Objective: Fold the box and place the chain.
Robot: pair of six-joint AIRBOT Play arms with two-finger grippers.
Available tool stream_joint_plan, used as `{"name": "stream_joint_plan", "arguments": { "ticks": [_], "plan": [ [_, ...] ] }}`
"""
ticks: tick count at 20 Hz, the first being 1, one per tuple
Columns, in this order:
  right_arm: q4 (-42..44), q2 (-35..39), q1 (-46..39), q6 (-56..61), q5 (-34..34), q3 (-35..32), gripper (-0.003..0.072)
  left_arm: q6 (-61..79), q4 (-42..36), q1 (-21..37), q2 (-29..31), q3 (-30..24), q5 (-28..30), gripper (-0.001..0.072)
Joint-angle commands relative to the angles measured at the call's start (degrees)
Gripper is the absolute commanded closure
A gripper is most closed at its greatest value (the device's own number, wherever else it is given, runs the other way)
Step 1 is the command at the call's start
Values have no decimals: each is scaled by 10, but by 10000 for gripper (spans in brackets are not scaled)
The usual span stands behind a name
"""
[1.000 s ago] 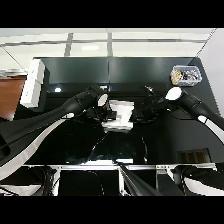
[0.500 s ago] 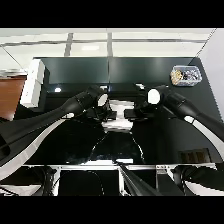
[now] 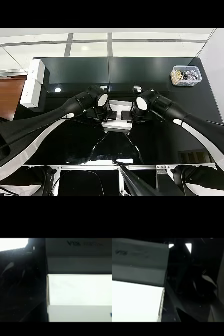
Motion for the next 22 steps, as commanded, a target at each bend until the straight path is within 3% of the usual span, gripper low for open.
{"name": "stream_joint_plan", "arguments": {
  "ticks": [1,7,8,9,11,16,17,18,19,22],
  "plan": [
    [-13,-9,5,50,10,2,374,0,0,0,0,0,0,680],
    [-13,-17,11,59,7,2,384,0,0,0,0,0,-1,680],
    [-12,-18,11,61,7,2,444,0,0,0,0,0,0,681],
    [-12,-18,11,63,7,2,457,0,0,0,0,0,-1,680],
    [-12,-19,11,65,12,2,673,0,0,0,0,0,-1,680],
    [-3,-19,7,69,12,2,673,0,0,0,0,0,-1,680],
    [3,-19,3,68,12,2,641,0,0,0,0,0,-1,680],
    [5,-19,1,68,13,2,447,0,0,0,0,0,-1,680],
    [10,-19,0,60,12,2,401,0,0,0,0,0,-1,680],
    [15,-19,0,50,13,2,403,0,0,0,0,0,0,680]
  ]
}}
